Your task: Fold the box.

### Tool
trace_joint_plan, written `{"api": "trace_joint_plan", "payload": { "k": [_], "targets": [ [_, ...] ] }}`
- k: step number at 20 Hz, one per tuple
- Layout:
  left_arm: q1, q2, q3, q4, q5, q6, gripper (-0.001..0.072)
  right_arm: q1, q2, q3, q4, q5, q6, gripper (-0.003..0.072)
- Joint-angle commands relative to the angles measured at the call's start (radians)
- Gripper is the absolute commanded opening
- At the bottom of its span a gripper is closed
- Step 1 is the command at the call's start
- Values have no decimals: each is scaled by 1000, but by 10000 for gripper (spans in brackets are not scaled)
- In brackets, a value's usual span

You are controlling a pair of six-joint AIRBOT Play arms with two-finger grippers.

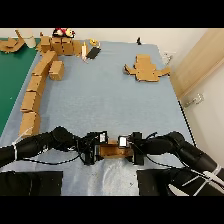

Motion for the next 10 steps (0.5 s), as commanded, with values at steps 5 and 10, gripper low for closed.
{"api": "trace_joint_plan", "payload": {
  "k": [5, 10],
  "targets": [
    [1, 0, 1, 0, 1, -1, 464, 0, 259, 1, -200, -104, 183, 714],
    [1, 0, 1, 0, 1, -1, 465, 0, 413, 1, 85, -136, 324, 714]
  ]
}}
